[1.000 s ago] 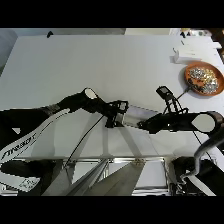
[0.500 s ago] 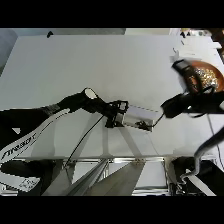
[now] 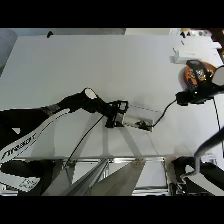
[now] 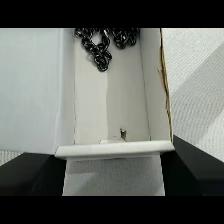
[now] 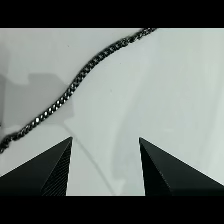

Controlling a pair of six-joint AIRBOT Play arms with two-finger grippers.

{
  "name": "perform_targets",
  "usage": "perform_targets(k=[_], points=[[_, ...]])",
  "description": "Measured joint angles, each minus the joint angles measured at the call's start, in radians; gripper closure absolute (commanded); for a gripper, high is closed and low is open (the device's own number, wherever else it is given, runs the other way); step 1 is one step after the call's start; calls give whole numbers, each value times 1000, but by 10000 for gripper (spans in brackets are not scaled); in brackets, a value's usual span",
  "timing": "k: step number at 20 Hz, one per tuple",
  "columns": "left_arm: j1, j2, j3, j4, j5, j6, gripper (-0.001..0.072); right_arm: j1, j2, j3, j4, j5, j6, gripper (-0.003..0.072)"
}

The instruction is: Fold the box and place the chain.

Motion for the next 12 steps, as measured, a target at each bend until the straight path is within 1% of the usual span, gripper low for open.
perform_targets(k=[1,2,4,8,12], points=[[0,0,0,0,0,0,500,2,-31,1,9,-13,-1,236],[0,0,0,0,0,0,500,3,-63,2,16,-32,-2,272],[0,0,0,0,0,0,500,12,-127,2,27,-63,-3,396],[0,0,0,0,0,0,500,25,-219,2,37,-98,-3,399],[0,0,0,0,0,0,500,29,-256,-1,38,-119,-2,399]])
